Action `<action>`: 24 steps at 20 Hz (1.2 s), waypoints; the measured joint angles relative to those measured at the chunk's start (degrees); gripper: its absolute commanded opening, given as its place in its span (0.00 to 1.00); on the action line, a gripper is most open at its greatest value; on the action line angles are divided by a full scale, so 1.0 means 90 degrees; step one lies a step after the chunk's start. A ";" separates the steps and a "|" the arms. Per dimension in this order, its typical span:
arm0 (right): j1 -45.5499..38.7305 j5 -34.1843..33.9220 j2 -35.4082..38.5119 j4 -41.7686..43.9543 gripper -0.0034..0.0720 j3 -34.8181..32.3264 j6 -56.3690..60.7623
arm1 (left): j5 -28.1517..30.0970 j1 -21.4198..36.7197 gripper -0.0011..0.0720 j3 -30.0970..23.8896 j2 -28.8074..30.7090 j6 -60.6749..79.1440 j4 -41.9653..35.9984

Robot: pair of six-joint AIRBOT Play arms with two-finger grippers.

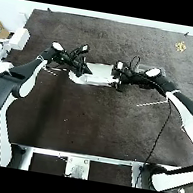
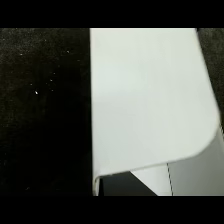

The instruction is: Fold the box and place the chain.

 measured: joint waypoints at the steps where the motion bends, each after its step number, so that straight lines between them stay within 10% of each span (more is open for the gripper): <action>1: -0.0049 0.0046 -0.0070 0.0012 0.84 0.0080 0.0046 | 0.0000 0.0000 0.03 0.0000 0.0000 0.0000 -0.0002; 24: -0.0517 0.2106 -0.1800 0.0321 0.88 0.2244 0.0481 | -0.0012 0.0000 0.03 0.0000 0.0000 -0.0012 -0.0002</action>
